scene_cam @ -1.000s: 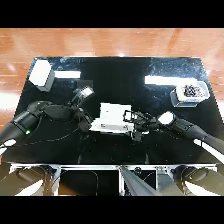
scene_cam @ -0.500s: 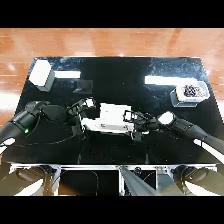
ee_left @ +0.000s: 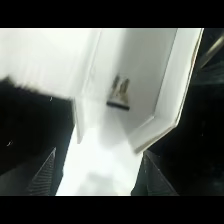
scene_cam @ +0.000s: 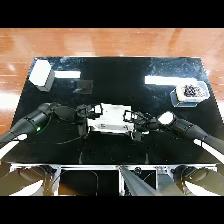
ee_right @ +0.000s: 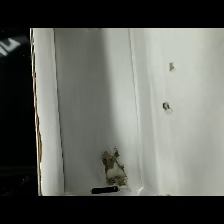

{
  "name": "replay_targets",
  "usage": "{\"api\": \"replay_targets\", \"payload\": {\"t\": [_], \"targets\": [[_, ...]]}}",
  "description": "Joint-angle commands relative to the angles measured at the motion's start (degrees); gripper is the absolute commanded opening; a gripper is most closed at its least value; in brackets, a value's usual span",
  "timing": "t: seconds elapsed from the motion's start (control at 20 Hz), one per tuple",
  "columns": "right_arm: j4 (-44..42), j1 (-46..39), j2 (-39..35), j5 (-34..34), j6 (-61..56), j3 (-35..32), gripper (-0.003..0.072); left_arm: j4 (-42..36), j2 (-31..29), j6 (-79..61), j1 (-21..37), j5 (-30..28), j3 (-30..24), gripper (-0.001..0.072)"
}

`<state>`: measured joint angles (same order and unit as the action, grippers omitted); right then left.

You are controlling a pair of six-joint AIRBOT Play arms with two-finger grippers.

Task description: Fold the box and place the chain.

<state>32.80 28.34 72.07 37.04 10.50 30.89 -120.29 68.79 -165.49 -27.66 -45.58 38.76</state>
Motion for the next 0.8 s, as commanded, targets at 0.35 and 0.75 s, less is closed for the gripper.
{"api": "replay_targets", "payload": {"t": [0.35, 0.75], "targets": [[0.02, -0.02, 0.0, 0.0, -0.04, -0.02, 0.0575, -0.44, 1.86, -1.7, -3.56, 5.16, 0.13, 0.0281], [0.0, -0.02, 0.0, 0.0, -0.04, -0.02, 0.0575, -1.38, 1.86, -1.68, -5.73, 5.66, 0.13, 0.0135]]}}
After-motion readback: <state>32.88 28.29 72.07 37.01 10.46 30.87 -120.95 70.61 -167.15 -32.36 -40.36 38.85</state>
